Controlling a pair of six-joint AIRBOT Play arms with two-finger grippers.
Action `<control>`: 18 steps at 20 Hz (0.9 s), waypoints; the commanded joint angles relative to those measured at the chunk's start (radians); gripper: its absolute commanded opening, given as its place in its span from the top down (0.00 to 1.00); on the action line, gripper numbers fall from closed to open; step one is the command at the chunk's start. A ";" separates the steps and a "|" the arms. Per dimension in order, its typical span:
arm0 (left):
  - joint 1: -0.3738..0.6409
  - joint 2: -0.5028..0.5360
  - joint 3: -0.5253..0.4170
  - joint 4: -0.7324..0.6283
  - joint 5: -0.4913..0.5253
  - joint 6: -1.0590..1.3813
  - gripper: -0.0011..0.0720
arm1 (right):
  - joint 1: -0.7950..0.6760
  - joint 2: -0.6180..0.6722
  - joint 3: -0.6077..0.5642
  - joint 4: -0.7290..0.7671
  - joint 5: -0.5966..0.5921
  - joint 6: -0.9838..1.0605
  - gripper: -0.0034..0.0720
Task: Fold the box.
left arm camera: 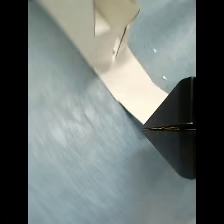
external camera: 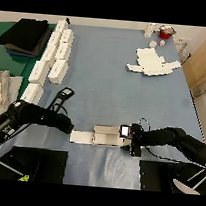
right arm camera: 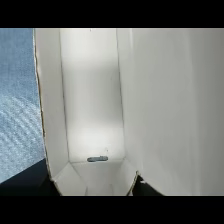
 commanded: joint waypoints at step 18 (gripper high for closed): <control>0.224 -0.138 -0.239 -0.548 0.014 0.169 0.97 | 0.001 0.000 0.000 0.000 0.000 0.000 0.38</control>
